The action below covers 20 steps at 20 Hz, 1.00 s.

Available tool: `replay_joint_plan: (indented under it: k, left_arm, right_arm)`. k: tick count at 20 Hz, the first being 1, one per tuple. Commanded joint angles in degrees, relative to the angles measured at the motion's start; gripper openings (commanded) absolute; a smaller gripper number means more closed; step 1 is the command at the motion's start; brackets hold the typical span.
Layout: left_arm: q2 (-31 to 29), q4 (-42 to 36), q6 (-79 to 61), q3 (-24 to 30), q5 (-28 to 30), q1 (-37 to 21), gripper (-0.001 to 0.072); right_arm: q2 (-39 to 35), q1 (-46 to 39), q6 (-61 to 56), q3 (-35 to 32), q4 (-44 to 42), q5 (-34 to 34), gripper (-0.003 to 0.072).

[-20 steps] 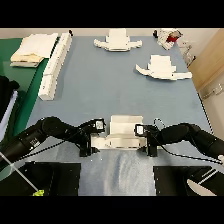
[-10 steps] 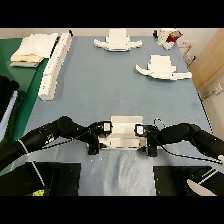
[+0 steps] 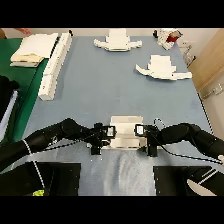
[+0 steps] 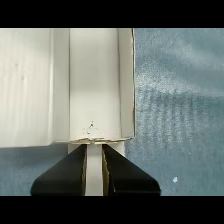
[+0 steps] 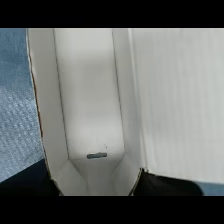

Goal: Fold the box.

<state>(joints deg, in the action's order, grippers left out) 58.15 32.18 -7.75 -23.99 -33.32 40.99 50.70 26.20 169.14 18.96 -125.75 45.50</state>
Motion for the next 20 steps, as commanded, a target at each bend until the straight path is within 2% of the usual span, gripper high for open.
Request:
replay_joint_plan:
  k: [1, 7, 10, 11, 12, 13, 16, 17, 18, 20]
  left_arm:
    - [1.03, -2.62, -1.95, -0.07, 1.90, 1.64, 0.0152]
    - [2.25, -9.27, -1.88, -0.31, 4.31, 1.90, 0.0145]
    - [2.25, -9.25, -1.88, -0.28, 4.26, 1.90, 0.0148]
    - [2.25, -9.20, -1.86, -0.28, 4.20, 1.90, 0.0206]
    - [2.27, -9.18, -1.86, -0.28, 4.09, 1.90, 0.0442]
    - [2.25, -9.11, -1.81, -0.28, 3.96, 1.90, 0.0553]
    - [2.25, -9.01, -1.68, -0.28, 3.61, 1.90, 0.0551]
    - [2.25, -9.01, -1.64, -0.28, 3.58, 1.90, 0.0528]
    - [2.23, -8.98, -1.40, -0.28, 3.61, 1.88, 0.0428]
    - [2.03, -8.39, 0.02, -0.31, 3.58, 1.79, 0.0091]
  right_arm:
    - [-0.04, -0.04, 0.00, 0.00, -0.02, -0.02, 0.0581]
    - [-0.04, -0.04, 0.00, 0.00, -0.02, -0.02, 0.0581]
    - [-0.04, -0.02, 0.00, 0.00, -0.02, -0.02, 0.0581]
    - [-0.04, -0.02, 0.00, 0.02, -0.02, -0.02, 0.0580]
    - [-0.04, -0.02, 0.00, 0.00, -0.02, -0.02, 0.0581]
    - [-0.04, -0.04, 0.00, 0.02, -0.02, -0.02, 0.0581]
    - [-0.04, -0.04, 0.00, 0.02, -0.02, -0.02, 0.0581]
    - [-0.04, -0.04, 0.00, 0.02, -0.02, -0.02, 0.0581]
    - [-0.04, -0.02, 0.00, 0.00, -0.02, -0.02, 0.0581]
    - [-0.04, -0.02, 0.00, 0.00, -0.02, -0.02, 0.0581]
